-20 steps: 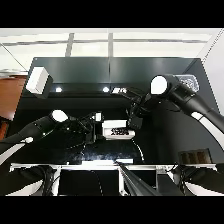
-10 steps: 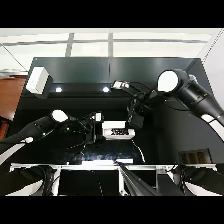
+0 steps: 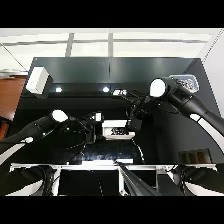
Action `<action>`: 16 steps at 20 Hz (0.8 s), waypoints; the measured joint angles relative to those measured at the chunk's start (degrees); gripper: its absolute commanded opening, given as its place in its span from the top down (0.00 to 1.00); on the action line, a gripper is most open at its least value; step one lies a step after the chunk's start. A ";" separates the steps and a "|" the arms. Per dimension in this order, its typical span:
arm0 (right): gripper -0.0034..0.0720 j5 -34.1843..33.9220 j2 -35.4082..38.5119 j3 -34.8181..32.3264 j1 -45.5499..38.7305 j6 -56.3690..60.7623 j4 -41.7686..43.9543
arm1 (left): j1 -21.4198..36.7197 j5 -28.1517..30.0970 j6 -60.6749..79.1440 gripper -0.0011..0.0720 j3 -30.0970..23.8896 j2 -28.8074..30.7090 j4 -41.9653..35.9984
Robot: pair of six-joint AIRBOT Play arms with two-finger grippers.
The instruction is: Fold the box and place the chain.
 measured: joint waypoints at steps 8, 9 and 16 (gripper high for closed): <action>0.04 2.89 1.42 4.33 -1.25 0.76 0.66 | 0.00 0.00 -0.02 0.45 0.00 0.00 0.00; 0.04 2.75 1.42 4.70 -1.73 0.81 0.68 | 0.00 -0.02 -0.02 0.45 0.00 0.00 0.00; 0.04 1.77 -0.76 4.26 -3.06 0.98 2.19 | 0.00 0.00 -0.02 0.45 0.00 0.00 0.00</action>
